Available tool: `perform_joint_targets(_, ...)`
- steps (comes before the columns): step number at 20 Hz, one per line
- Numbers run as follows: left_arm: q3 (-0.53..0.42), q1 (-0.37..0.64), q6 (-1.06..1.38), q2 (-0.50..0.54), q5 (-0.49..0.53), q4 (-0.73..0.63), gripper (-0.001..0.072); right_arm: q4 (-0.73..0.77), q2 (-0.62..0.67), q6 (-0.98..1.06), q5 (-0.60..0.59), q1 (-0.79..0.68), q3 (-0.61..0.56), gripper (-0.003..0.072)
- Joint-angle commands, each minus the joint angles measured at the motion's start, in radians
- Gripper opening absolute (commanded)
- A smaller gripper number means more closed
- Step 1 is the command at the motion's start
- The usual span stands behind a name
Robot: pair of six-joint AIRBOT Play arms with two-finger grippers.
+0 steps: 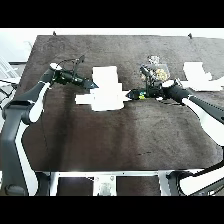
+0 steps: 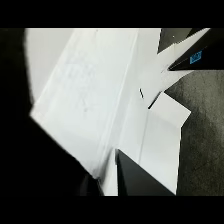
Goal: Fold the box and place the chain.
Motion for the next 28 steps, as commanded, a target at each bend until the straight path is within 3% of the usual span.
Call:
perform_joint_targets(1,0.001,0.001,0.023,0.000,-0.005,0.008,0.0085,0.000,0.000,0.000,0.000,0.001,0.000,0.0005)
perform_joint_targets(2,0.001,0.001,0.044,0.000,-0.006,0.007,0.0049,0.000,0.000,0.000,0.000,0.001,0.000,0.0006)
perform_joint_targets(3,0.001,0.001,0.068,0.000,-0.007,0.005,0.0017,0.000,0.000,0.000,0.000,0.000,0.000,0.0063)
perform_joint_targets(4,0.001,0.001,0.101,0.000,-0.010,0.003,0.0020,0.000,0.000,0.000,0.002,-0.002,0.000,0.0215)
perform_joint_targets(5,0.001,0.001,0.147,0.000,-0.018,-0.002,0.0020,0.000,0.001,0.000,0.010,-0.009,0.000,0.0287)
perform_joint_targets(6,0.001,0.001,0.196,0.000,-0.027,-0.004,0.0019,0.000,0.003,0.000,0.017,-0.024,0.000,0.0304)
perform_joint_targets(13,0.000,-0.001,0.580,0.000,-0.081,-0.078,0.0014,0.077,0.058,0.000,0.038,-0.264,0.000,0.0304)
perform_joint_targets(17,-0.028,-0.003,0.677,0.004,-0.092,-0.075,0.0014,0.095,0.058,-0.027,0.037,-0.305,0.000,0.0304)
perform_joint_targets(20,-0.110,-0.023,0.783,0.032,-0.034,-0.059,0.0014,0.098,0.058,-0.051,0.029,-0.298,0.000,0.0304)
perform_joint_targets(24,-0.303,-0.036,0.973,0.125,0.143,-0.116,0.0014,0.098,0.058,-0.064,0.010,-0.291,-0.001,0.0304)
perform_joint_targets(26,-0.339,-0.035,1.020,0.134,0.158,-0.180,0.0014,0.098,0.058,-0.072,0.010,-0.290,-0.001,0.0303)
perform_joint_targets(28,-0.339,-0.035,1.019,0.133,0.158,-0.157,0.0014,0.098,0.058,-0.071,0.011,-0.286,-0.001,0.0304)
